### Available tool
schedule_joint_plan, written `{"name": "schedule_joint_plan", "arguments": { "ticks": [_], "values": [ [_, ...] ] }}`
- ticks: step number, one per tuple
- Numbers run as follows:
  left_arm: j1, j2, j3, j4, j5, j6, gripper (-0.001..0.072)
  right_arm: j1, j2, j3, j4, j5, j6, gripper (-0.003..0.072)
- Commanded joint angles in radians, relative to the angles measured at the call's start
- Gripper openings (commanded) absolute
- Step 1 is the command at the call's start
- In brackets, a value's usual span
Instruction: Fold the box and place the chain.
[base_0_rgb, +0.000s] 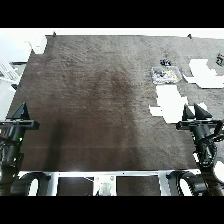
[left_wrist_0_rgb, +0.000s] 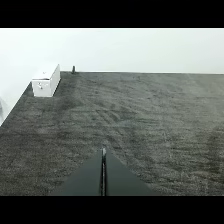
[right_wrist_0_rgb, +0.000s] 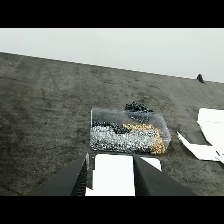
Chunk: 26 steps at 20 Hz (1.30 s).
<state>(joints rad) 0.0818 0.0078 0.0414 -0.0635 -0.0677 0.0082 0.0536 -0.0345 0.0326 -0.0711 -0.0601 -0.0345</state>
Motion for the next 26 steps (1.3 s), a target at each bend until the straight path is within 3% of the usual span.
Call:
{"name": "schedule_joint_plan", "arguments": {
  "ticks": [1,6,10,12,14,17,19,20,22,24,26],
  "values": [
    [0.0,0.0,0.0,0.0,0.0,0.0,0.0022,0.0,0.0,0.001,0.0,0.0,0.0,0.0339],
    [0.0,0.0,0.0,0.0,0.0,0.0,0.0022,0.001,0.0,0.001,0.001,0.001,0.0,0.034],
    [0.0,0.0,0.0,0.0,0.0,0.0,0.0022,-0.001,-0.016,0.067,-0.022,-0.027,-0.014,0.0414],
    [0.0,0.0,0.0,0.0,0.0,0.0,0.0021,-0.004,-0.115,0.156,-0.023,-0.121,-0.02,0.0438],
    [0.0,0.0,0.0,0.0,0.0,0.0,0.0022,-0.058,-0.299,0.277,-0.022,-0.105,-0.046,0.0421],
    [0.0,0.0,0.0,0.0,0.0,0.0,0.0022,-0.262,-0.604,0.488,-0.023,0.156,-0.02,0.0421],
    [0.0,0.0,0.0,0.0,0.0,0.0,0.0022,-0.466,-0.793,0.627,-0.062,0.469,0.136,0.0419],
    [0.0,0.0,0.0,0.0,0.0,0.0,0.0021,-0.583,-0.89,0.701,-0.14,0.674,0.275,0.0332],
    [0.0,0.0,0.0,0.0,0.0,0.0,0.0022,-0.794,-1.062,0.832,-0.27,1.032,0.484,0.0368],
    [0.0,0.0,0.0,0.0,0.0,0.0,0.0022,-0.963,-1.157,0.91,-0.265,1.225,0.536,0.048],
    [0.0,0.0,0.0,0.0,0.0,0.0,0.0022,-1.058,-1.186,0.971,-0.29,1.277,0.534,0.0442]
  ]
}}
